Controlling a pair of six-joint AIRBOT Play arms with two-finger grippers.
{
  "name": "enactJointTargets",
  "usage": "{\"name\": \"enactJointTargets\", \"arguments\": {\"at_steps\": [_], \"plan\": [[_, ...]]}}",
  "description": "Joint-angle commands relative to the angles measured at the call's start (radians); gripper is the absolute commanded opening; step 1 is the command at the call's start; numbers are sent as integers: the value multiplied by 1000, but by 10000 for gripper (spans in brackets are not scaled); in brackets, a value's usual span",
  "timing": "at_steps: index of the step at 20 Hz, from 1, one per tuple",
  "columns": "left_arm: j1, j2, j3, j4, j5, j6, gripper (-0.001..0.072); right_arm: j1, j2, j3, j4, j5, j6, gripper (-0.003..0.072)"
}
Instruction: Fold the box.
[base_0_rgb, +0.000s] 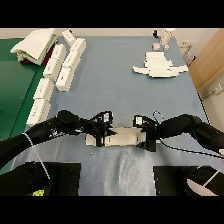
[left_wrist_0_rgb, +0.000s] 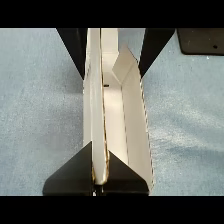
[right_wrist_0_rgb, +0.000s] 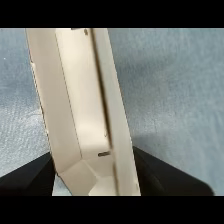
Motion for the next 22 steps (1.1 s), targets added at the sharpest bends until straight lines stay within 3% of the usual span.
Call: {"name": "enactJointTargets", "arguments": {"at_steps": [1, 17, 19, 21, 22], "plan": [[1, 0, 1, 0, 0, 0, 14, -53, -20, -3, 94, -44, -134, 718], [1, 0, 1, 0, 0, 1, 14, -33, -72, -41, 82, 70, -133, 718], [1, 0, 1, 0, 0, 1, 14, -32, -72, -41, 82, 70, -133, 643], [1, 0, 1, 0, 0, 0, 14, -32, -77, -41, 82, 70, -133, 628], [1, 0, 1, 0, 0, 0, 14, -29, -79, -41, 82, 69, -133, 561]]}}
